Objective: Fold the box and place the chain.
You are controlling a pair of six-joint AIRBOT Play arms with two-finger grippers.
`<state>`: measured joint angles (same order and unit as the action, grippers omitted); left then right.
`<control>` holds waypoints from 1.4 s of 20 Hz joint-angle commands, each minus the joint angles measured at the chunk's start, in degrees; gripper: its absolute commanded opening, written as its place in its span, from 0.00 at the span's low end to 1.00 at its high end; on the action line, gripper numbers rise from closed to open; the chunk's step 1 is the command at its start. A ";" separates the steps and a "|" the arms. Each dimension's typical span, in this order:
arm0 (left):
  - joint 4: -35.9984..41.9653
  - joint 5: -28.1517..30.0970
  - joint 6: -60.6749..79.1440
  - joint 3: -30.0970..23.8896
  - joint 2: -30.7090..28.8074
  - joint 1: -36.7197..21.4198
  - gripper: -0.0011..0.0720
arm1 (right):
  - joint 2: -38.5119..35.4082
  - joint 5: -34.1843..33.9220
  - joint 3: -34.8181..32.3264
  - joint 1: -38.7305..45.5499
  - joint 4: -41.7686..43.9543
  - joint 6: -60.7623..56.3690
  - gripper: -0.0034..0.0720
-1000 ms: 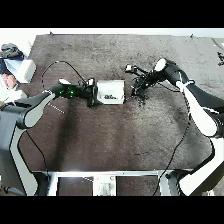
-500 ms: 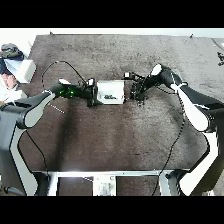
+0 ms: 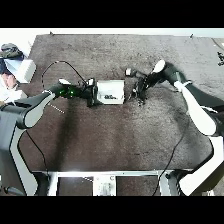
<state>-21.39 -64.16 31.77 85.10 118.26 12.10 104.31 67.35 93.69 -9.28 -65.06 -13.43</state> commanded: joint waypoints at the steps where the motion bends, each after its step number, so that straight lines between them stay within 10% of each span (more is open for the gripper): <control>1: 0.00 0.02 0.00 0.00 0.02 -0.07 0.56 | -8.55 -1.53 0.26 -0.07 4.00 -1.62 0.07; 13: 0.00 0.02 0.00 0.00 0.02 -0.07 0.56 | -23.45 -16.96 0.28 -8.17 23.30 -1.16 0.06; 23: 0.00 0.02 0.00 0.00 0.02 -0.07 0.56 | -11.06 -11.87 0.20 -14.27 -0.37 -13.49 0.07; 24: 0.00 0.02 0.00 0.00 0.02 -0.07 0.56 | -9.77 -10.99 0.20 -13.66 -1.42 -13.88 0.14; 25: 0.00 0.00 0.00 0.00 0.02 -0.07 0.56 | -8.87 -9.86 0.20 -12.87 -1.49 -13.84 0.59; 28: 0.00 0.02 0.00 0.00 0.02 -0.07 0.56 | -8.07 -8.57 0.20 -9.79 -2.49 -17.49 0.56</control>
<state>-21.37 -64.14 31.75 85.12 118.26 12.08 94.65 56.84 93.89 -21.23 -64.20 -26.65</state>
